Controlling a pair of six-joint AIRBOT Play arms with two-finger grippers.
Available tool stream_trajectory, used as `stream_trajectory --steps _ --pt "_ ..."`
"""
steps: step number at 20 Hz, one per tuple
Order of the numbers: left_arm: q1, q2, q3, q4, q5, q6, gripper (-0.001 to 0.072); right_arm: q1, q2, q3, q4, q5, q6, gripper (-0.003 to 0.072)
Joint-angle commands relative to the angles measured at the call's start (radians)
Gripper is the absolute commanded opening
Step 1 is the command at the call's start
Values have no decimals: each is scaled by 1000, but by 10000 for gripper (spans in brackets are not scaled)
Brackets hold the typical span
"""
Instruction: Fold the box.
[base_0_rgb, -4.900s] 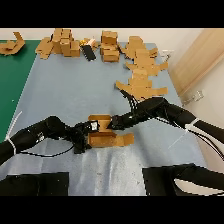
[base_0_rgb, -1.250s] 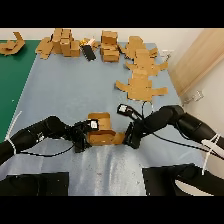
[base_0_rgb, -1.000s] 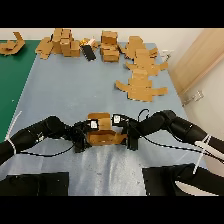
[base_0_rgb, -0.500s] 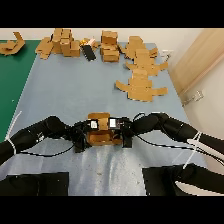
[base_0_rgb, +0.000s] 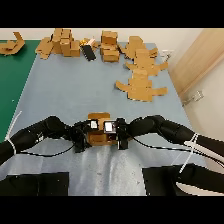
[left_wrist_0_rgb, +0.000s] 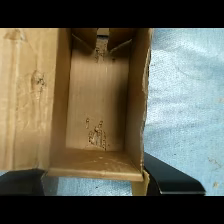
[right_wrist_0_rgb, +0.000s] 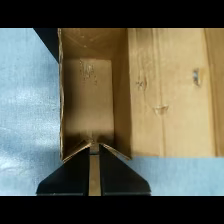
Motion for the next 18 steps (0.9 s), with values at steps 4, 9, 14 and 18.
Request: stream_trajectory --steps 4,9,14,18 --pt "0 -1 0 0 0 0 363 36 -17 0 9 29 -1 478" --pt "0 -1 0 0 0 0 363 36 -17 0 8 24 3 479" --pt "0 -1 0 0 0 0 363 29 12 0 -118 -11 241 343" --pt "0 -1 0 0 0 0 363 -27 170 56 -650 -184 1224 4"
